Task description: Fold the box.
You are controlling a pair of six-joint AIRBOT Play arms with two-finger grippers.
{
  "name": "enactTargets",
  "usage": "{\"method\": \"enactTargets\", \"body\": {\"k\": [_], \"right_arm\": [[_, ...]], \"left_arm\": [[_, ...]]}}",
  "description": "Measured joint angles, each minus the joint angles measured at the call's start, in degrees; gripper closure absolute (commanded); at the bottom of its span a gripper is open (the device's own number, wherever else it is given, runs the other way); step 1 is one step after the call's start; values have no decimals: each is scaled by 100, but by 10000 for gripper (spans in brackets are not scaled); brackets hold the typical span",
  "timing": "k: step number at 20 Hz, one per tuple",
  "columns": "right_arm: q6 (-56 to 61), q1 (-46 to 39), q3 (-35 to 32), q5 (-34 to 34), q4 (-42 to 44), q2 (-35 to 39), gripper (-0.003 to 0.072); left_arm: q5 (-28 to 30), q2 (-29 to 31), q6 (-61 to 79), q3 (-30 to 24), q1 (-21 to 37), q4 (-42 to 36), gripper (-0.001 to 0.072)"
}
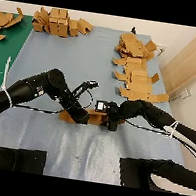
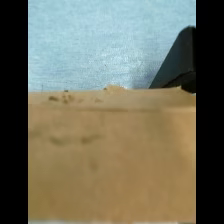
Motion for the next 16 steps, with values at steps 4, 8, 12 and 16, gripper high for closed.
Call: {"method": "enactTargets", "body": {"k": [4,8,12,16], "right_arm": [[2,0,-9,-4,168,0,120],[4,0,-9,-37,238,-24,120],[2,0,-7,-125,267,-92,120],[0,0,-7,-184,271,-118,120]], "left_arm": [[129,0,0,-2,0,-2,698],[225,0,22,-2,0,-7,699],[271,0,39,-2,2,-7,699],[367,0,81,-2,0,-7,699]]}}
